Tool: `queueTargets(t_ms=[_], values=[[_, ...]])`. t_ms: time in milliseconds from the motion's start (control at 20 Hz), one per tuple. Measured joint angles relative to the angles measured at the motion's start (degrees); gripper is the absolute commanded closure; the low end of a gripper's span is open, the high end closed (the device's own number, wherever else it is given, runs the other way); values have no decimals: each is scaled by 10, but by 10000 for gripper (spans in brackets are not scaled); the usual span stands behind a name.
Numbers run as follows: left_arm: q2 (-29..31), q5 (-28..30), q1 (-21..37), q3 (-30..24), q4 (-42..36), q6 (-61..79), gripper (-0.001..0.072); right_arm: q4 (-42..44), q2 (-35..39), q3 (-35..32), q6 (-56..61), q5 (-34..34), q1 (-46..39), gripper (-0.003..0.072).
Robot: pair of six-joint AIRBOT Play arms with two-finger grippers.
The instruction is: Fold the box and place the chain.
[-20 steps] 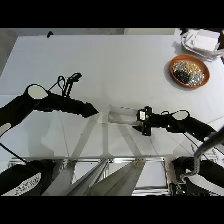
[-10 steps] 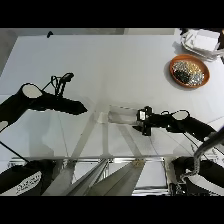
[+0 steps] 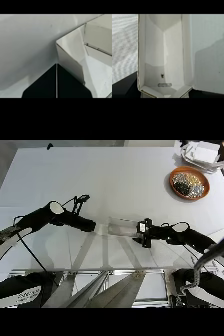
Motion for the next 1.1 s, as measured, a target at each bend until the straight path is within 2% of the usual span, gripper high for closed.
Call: queueTargets(t_ms=[300, 450, 1050, 1100], values=[[-7, 10, -24, 0, -32, 21, 698, 0, 0, 0, 0, 0, 0, 345], [-5, 11, -35, 4, -58, 46, 630, 0, 0, 0, 0, 0, 0, 345], [35, 8, -43, 11, -97, 84, 617, 0, 0, 0, 0, 0, 0, 345], [38, 7, -43, 11, -100, 88, 592, 0, 0, 0, 0, 0, 0, 345]])
